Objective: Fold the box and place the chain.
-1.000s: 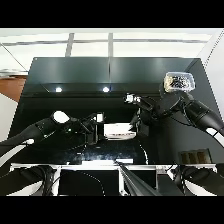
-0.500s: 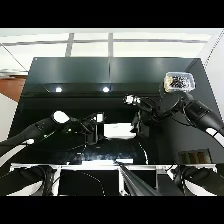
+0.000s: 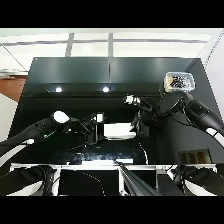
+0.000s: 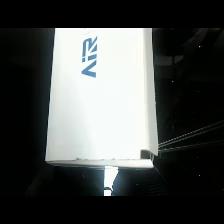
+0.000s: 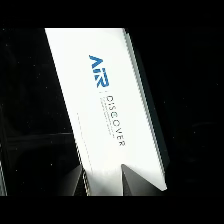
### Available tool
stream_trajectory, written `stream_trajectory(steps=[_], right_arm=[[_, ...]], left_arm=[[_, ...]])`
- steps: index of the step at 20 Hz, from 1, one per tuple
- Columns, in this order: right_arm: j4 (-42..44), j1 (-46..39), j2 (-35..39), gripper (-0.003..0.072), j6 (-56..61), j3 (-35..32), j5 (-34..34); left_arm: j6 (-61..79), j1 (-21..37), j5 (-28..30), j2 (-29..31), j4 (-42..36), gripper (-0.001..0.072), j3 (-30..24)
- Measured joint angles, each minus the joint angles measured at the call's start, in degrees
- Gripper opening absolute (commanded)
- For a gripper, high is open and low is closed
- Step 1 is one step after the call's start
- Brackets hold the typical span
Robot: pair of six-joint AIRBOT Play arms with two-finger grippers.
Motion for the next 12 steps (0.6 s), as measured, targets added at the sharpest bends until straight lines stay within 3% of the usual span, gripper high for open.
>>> stream_trajectory(steps=[12], right_arm=[[0.26,0.0,0.07,0.0235,2.43,-0.02,0.28]], left_arm=[[0.02,0.0,0.0,0.0,-0.02,0.0463,0.0]])
